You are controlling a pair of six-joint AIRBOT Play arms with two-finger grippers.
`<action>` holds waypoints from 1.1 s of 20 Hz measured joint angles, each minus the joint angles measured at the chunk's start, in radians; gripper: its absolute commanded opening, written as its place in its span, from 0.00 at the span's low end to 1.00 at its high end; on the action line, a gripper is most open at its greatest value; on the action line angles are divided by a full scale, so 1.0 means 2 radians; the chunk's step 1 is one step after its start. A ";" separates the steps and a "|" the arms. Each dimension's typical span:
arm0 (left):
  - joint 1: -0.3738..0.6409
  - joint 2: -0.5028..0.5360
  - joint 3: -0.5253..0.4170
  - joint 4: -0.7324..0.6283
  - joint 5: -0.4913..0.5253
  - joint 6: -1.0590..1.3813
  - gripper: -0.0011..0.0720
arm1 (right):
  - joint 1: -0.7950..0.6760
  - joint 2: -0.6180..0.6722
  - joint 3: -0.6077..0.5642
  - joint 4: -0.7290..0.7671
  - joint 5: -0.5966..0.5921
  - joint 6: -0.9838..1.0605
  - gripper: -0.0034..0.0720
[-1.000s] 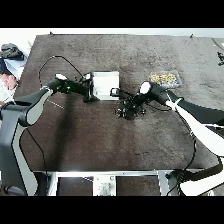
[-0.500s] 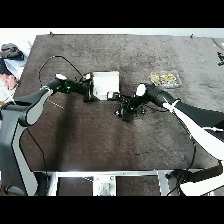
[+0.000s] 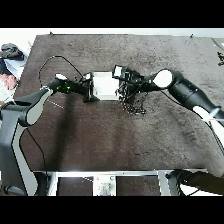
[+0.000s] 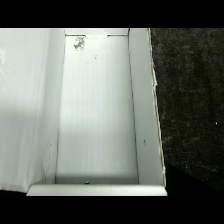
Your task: Fold the box and place the chain.
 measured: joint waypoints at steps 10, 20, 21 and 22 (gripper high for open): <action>0.000 0.000 0.000 0.000 0.000 0.000 0.49 | -0.004 0.000 0.130 0.001 -0.102 0.047 0.05; 0.000 0.000 0.000 0.000 0.000 0.000 0.49 | -0.004 -0.112 0.270 0.067 0.037 0.052 0.05; 0.000 0.000 0.000 0.000 0.000 0.000 0.49 | -0.003 -0.121 0.273 0.075 0.062 0.052 0.05; 0.000 0.000 0.000 0.000 0.000 0.000 0.49 | -0.003 -0.132 0.274 0.081 0.085 0.053 0.05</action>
